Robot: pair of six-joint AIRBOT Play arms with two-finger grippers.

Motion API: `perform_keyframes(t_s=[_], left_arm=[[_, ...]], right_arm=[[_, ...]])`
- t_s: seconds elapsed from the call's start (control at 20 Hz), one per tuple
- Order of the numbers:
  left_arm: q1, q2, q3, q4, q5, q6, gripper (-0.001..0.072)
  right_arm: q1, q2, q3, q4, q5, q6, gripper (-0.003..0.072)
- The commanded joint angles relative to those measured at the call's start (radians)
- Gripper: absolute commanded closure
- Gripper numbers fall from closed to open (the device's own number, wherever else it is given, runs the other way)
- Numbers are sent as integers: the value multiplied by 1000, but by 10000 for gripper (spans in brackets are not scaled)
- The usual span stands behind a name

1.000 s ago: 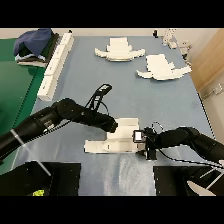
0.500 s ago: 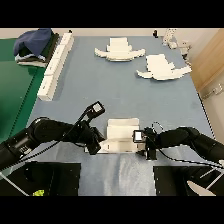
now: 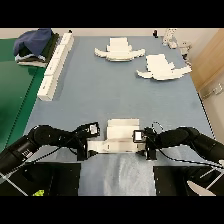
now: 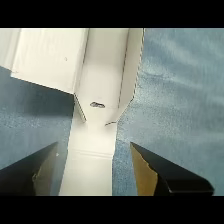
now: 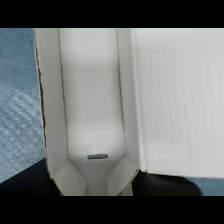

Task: Fold the box.

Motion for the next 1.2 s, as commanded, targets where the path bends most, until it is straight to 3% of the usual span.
perform_keyframes(t_s=[0.0, 0.3, 0.4, 0.45, 0.6, 0.65, 1.0, 1.15], left_arm=[[-2, -21, -31, -44, 43, 142, 12], [-71, -143, -30, -226, 161, 309, 37], [-98, -172, -27, -246, 191, 332, 434], [-103, -182, -26, -247, 194, 332, 485], [-108, -201, -24, -258, 215, 331, 514], [-108, -205, -23, -263, 216, 332, 674], [-116, -276, 28, -293, 222, 337, 689], [-147, -306, 46, -370, 227, 400, 689]], right_arm=[[0, 0, 0, 0, 0, 0, 236], [0, 0, 0, 0, 0, 0, 236], [0, 0, 0, 0, 0, 1, 236], [0, 0, 0, 0, 0, 0, 236], [0, 0, 0, 0, 0, 0, 237], [0, 0, 0, 0, 0, 0, 236], [0, 0, 0, 0, 0, 0, 237], [0, 0, 0, 0, 0, 0, 236]])
